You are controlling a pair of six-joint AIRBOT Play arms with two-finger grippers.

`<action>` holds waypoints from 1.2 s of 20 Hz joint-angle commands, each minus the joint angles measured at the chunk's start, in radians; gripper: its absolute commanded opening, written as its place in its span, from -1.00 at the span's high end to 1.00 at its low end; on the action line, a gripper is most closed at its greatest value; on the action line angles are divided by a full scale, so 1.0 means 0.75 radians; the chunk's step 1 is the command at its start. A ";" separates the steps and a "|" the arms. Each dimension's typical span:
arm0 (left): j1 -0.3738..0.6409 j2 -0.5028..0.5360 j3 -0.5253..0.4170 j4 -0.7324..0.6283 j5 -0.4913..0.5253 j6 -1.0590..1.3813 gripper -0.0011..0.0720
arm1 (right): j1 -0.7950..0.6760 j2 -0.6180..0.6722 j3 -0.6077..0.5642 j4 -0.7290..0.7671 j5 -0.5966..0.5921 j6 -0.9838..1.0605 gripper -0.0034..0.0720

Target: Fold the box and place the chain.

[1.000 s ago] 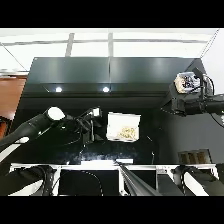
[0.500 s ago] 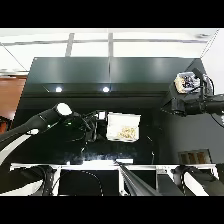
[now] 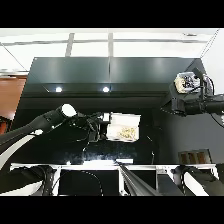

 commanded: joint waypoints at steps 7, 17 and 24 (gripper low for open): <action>-0.025 -0.008 0.001 -0.063 0.036 0.002 -0.37 | 0.000 0.000 -0.001 -0.031 -0.006 -0.002 -0.11; -0.025 -0.007 0.002 -0.063 0.079 -0.034 -0.37 | 0.316 -0.322 0.004 0.242 -0.381 -0.158 -0.81; -0.025 -0.008 0.001 -0.067 0.080 -0.034 -0.38 | 0.423 -0.387 0.004 0.200 -0.086 -0.862 -0.71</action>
